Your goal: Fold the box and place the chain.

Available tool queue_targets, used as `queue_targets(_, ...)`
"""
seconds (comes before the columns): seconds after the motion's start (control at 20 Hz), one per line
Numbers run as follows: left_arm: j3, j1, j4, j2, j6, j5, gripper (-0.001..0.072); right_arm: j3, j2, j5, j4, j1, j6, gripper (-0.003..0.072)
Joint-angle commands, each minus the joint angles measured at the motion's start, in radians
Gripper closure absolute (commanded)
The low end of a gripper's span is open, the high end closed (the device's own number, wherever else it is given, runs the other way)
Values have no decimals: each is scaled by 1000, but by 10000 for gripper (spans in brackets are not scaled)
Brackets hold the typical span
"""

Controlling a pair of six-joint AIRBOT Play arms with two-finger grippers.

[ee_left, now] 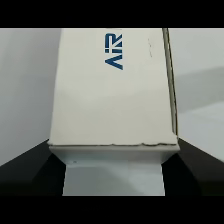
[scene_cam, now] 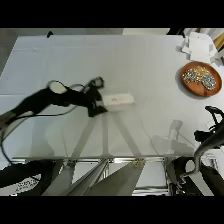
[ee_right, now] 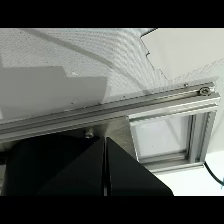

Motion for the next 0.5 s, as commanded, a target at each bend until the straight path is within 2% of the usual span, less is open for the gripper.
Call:
queue_targets(0.0, 0, 203, 133, 122, -229, -29, 707, -1, 0, 0, 0, -1, 0, 669)
queue_targets(0.2, 0, 463, 238, 227, -370, -29, 709, -1, 0, 0, 0, -1, 0, 669)
queue_targets(0.45, 0, 776, 523, 306, -642, -35, 709, 0, 0, 0, 0, -1, 0, 669)
